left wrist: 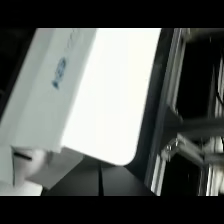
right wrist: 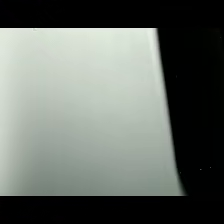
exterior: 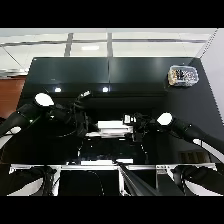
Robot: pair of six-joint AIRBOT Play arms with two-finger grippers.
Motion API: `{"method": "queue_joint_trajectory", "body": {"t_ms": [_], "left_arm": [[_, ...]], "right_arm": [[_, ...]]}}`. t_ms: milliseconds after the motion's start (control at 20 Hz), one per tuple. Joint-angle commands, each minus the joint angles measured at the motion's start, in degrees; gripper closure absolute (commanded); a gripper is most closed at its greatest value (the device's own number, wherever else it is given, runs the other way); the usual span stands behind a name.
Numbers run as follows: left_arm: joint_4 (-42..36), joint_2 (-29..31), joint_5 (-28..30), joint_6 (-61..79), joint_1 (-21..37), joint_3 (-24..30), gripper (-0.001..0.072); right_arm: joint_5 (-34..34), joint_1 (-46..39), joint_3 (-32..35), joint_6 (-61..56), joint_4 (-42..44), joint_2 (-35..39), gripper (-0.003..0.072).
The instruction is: Fold the box and place the chain.
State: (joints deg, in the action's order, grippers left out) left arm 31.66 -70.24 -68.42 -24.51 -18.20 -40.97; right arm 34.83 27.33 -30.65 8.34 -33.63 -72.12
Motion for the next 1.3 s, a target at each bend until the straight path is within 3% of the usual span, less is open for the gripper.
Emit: {"method": "queue_joint_trajectory", "body": {"t_ms": [0,200,550,800,1000,1150,1250], "left_arm": [[-8.5,-0.9,12.8,-0.7,-1.9,0.6,0.0686],[-8.6,-2.2,24.1,-0.8,-1.8,0.6,0.0686],[-7.9,-9.7,23.8,-0.8,-1.9,0.6,0.0686],[-7.8,-10.8,22.7,-0.7,-1.6,0.0,0.0686],[-2.4,-5.8,17.3,-0.9,-0.1,-2.7,0.0687],[6.8,2.7,15.0,-3.1,3.0,-2.7,0.0687],[8.3,7.8,9.4,-4.2,6.8,-2.5,0.0687]], "right_arm": [[0.0,0.1,0.0,0.0,0.0,0.0,0.0561],[0.0,0.1,0.0,0.0,0.0,0.0,0.0562],[0.0,0.1,0.0,0.0,0.0,0.0,0.0561],[0.0,0.1,0.0,0.0,0.0,0.0,0.0561],[0.0,0.1,0.0,0.0,0.0,0.0,0.0562],[0.0,0.1,0.0,0.0,0.0,0.0,0.0561],[0.0,0.1,0.0,0.0,0.0,0.0,0.0561]]}}
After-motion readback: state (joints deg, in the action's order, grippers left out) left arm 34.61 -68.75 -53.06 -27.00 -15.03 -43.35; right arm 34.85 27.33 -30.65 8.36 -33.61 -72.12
